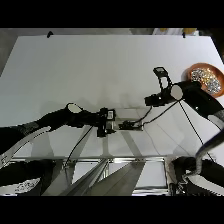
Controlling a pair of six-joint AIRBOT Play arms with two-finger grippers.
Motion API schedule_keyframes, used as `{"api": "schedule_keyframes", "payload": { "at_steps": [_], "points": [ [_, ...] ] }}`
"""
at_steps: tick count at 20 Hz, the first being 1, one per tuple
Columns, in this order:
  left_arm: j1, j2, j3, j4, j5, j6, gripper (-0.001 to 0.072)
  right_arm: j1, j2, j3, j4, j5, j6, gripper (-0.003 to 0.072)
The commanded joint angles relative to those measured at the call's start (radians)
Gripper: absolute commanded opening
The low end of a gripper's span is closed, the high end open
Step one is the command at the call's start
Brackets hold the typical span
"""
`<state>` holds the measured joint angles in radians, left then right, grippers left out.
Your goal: Fold the box and place the chain.
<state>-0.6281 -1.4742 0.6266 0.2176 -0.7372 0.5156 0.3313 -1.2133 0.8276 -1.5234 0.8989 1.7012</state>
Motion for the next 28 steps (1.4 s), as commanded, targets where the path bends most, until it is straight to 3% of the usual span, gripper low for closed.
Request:
{"api": "schedule_keyframes", "payload": {
  "at_steps": [1, 3, 5, 6, 10, 11, 14, 15, 17, 18, 24, 28],
  "points": [
    [0.001, 0.0, 0.001, 0.0, 0.0, 0.0, 0.0275, 0.008, 0.016, -0.01, -0.002, 0.001, 0.0, 0.0143],
    [0.001, 0.0, 0.001, 0.0, 0.0, 0.0, 0.0275, 0.008, 0.011, -0.024, -0.023, 0.0, 0.003, 0.0145],
    [0.001, 0.0, 0.001, 0.0, 0.0, 0.0, 0.0275, 0.008, -0.018, -0.027, -0.024, 0.002, 0.003, 0.035],
    [0.001, 0.0, 0.001, 0.0, 0.0, 0.0, 0.0275, 0.008, -0.041, -0.027, -0.013, 0.002, 0.003, 0.035],
    [0.001, 0.0, 0.001, 0.0, 0.0, 0.0, 0.0275, 0.008, -0.118, -0.027, -0.01, 0.006, 0.022, 0.0325],
    [0.001, 0.0, 0.001, 0.0, 0.0, 0.0, 0.0275, 0.008, -0.128, -0.027, -0.01, 0.0, 0.022, 0.0266],
    [0.001, 0.0, 0.001, 0.0, 0.0, 0.0, 0.0275, 0.008, -0.157, -0.027, -0.01, -0.003, 0.022, 0.0243],
    [0.001, 0.0, 0.001, 0.0, 0.0, 0.0, 0.0275, 0.008, -0.167, -0.027, -0.01, -0.003, 0.022, 0.0199],
    [0.001, 0.0, 0.001, 0.0, 0.0, 0.0, 0.0275, 0.008, -0.163, -0.027, -0.01, 0.006, 0.017, 0.0015],
    [0.001, 0.0, 0.001, 0.0, 0.0, 0.0, 0.0275, 0.008, -0.15, -0.027, -0.014, 0.014, 0.012, 0.0015],
    [0.001, 0.0, 0.001, 0.0, 0.0, 0.0, 0.0275, 0.011, 0.089, -0.027, -0.043, 0.092, -0.01, 0.0014],
    [0.001, 0.0, 0.001, 0.0, 0.0, 0.0, 0.0275, 0.09, 0.292, -0.027, -0.04, 0.168, -0.009, 0.0014]
  ]
}}
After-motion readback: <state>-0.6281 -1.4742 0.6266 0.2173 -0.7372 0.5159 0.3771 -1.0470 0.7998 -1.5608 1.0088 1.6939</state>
